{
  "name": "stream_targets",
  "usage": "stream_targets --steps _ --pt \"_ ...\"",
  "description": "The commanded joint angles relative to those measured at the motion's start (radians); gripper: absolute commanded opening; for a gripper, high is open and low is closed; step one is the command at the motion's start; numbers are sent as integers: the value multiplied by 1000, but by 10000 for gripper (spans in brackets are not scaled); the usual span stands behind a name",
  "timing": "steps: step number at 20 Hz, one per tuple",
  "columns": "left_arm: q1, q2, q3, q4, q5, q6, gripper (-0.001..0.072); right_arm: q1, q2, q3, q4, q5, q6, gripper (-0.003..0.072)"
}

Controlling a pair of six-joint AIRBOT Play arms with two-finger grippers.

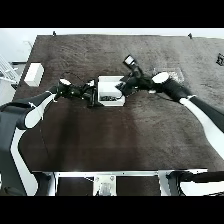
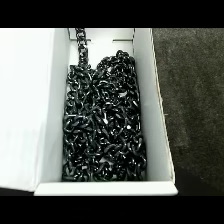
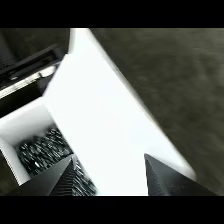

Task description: Fold the box and place the chain.

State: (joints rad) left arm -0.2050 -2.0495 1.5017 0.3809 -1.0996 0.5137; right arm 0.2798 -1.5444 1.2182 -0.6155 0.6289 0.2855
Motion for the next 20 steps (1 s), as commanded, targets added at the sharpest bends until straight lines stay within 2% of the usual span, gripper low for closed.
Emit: stream_targets --steps 1,3,7,12,20 --pt "1 0 0 0 0 0 354 -129 50 -1 -31 209 2 495" --pt "1 0 0 0 0 0 354 -187 39 -39 -60 255 -31 495" --pt "1 0 0 0 0 0 354 -202 -27 -89 -61 254 -168 495" --pt "1 0 0 0 1 0 354 -175 -132 -88 -57 130 -224 495" --pt "1 0 0 0 1 0 354 -154 -158 -65 -46 101 -336 495"
